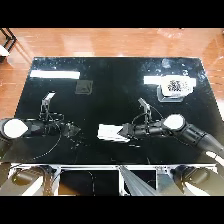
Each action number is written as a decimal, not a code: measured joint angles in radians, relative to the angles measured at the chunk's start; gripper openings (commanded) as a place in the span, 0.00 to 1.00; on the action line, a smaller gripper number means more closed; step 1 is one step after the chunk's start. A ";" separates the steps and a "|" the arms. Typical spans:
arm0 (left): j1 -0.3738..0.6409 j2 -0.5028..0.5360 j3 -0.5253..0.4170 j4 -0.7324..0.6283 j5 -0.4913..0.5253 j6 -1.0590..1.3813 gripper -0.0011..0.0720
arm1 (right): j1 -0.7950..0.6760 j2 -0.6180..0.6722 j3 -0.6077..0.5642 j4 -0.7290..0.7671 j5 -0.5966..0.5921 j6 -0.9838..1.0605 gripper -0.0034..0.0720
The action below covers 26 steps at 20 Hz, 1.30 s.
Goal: Fold the box and place the chain.
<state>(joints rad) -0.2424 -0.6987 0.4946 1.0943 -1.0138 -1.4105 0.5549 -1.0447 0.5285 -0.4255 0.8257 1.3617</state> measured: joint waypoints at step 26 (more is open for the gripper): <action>-0.417 -0.526 0.383 -0.154 0.015 1.232 0.87 | -0.423 0.311 0.008 -0.592 0.261 0.150 0.08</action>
